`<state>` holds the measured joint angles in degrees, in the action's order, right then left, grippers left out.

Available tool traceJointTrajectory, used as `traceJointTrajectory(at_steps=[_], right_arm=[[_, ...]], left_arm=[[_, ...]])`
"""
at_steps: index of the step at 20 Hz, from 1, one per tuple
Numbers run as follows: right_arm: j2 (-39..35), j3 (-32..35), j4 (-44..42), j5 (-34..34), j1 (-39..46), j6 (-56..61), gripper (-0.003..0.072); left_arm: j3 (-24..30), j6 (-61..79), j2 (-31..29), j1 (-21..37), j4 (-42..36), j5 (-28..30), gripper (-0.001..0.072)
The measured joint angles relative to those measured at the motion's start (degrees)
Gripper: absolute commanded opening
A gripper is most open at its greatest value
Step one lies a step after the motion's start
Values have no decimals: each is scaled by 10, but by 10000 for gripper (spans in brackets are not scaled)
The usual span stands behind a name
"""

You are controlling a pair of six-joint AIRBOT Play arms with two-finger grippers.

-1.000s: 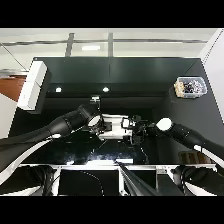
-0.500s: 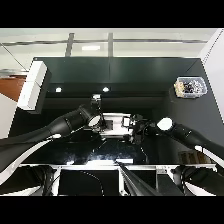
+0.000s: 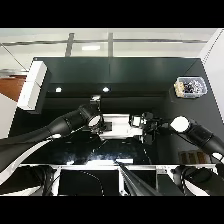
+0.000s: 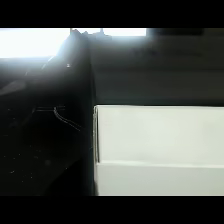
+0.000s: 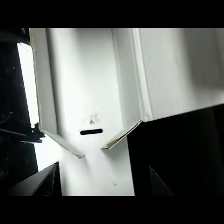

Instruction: Fold the box and place the chain.

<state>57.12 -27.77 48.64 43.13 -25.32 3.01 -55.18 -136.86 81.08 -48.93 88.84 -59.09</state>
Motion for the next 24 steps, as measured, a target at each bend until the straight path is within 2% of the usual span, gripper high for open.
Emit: traceJointTrajectory(at_steps=[2, 3, 4, 6, 7, 8, 11, 13, 22, 23, 24], right_arm=[[2, 1, -6, 6, 2, -8, 701], [7, 2, -14, 6, 0, -18, 674], [13, 2, -25, 7, -3, -30, 546], [29, 2, -54, -7, -15, -55, 527], [36, 3, -65, -17, -22, -64, 484], [43, 3, -75, -30, -29, -71, 311], [53, 3, -105, -49, -45, -82, 293], [56, 3, -123, -59, -55, -86, 133], [76, 3, -201, -80, -81, -88, 137], [78, 3, -205, -82, -82, -88, 165], [80, 3, -206, -83, -82, -88, 276]], left_arm=[[0, 0, 0, 0, 5, -4, 27], [0, 1, 0, 0, 7, -6, 27], [0, 2, 0, 0, 8, -7, 27], [0, 2, 0, 0, 9, -12, 28], [0, 2, 0, 0, 10, -13, 27], [0, 2, 0, 0, 11, -14, 27], [0, 2, 0, 0, 12, -16, 27], [0, 2, 0, 0, 12, -16, 27], [0, 4, 0, 0, 12, -17, 27], [0, 4, 0, 0, 12, -17, 27], [0, 4, 0, 0, 12, -17, 27]])
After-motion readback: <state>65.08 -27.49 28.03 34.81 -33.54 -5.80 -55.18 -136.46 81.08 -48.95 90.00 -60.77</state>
